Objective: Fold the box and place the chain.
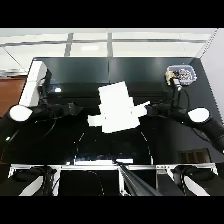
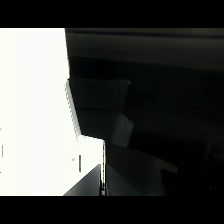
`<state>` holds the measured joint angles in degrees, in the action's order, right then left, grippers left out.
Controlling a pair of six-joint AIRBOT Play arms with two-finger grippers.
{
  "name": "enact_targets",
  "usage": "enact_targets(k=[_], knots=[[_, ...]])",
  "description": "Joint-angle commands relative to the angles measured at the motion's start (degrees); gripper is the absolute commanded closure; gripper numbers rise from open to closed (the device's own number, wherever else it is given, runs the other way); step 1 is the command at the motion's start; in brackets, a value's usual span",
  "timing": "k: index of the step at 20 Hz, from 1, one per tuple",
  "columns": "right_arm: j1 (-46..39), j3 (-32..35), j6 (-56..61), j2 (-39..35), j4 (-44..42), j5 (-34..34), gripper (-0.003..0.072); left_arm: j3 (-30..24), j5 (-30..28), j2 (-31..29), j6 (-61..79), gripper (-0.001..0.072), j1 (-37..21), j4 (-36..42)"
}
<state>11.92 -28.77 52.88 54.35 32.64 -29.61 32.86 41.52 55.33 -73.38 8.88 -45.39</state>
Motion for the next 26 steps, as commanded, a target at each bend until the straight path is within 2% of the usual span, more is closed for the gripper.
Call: enact_targets(k=[1,5,9,11,13,14,15,17,18,20,22,26], knots=[[5.8,1.4,0.5,-0.2,-1.3,5.1,0.0663,4.9,5.9,12.6,15.6,0.0007,0.2,17.8],[6.4,1.4,0.9,-0.2,-1.3,5.0,0.0663,14.6,15.7,26.8,17.3,0.0008,0.1,18.8],[6.4,1.4,0.9,-0.2,-1.3,4.3,0.0662,22.1,18.7,35.5,19.3,0.001,0.2,18.6],[6.4,1.4,0.9,-0.2,-1.4,3.7,0.0663,26.7,26.6,39.7,23.2,0.0028,0.4,18.7],[6.4,1.4,0.9,-0.2,-1.3,3.4,0.0663,31.4,37.9,43.8,28.7,0.0114,1.6,18.2],[6.4,1.4,0.9,-0.2,-1.3,3.3,0.0663,33.4,40.9,45.2,28.8,0.0142,2.4,16.0],[6.4,1.4,0.9,-0.2,-1.3,3.2,0.0663,35.2,42.3,46.1,28.9,0.0246,3.5,12.2],[6.4,1.4,0.9,-0.2,-1.3,3.2,0.0663,37.7,42.7,46.6,29.6,0.0351,5.8,4.7],[6.4,1.4,0.9,-0.2,-1.3,3.2,0.0663,38.3,43.0,46.6,30.8,0.0376,6.6,3.0],[6.4,1.4,0.9,-0.2,-1.3,3.2,0.0663,38.8,42.9,46.6,32.5,0.0378,7.5,3.3],[6.4,1.4,0.9,-0.2,-1.3,3.2,0.0663,38.8,42.8,46.6,34.5,0.0537,7.6,5.3],[6.4,1.4,0.9,-0.2,-1.3,2.1,0.0663,38.8,43.2,46.6,34.4,0.055,7.1,6.0]])
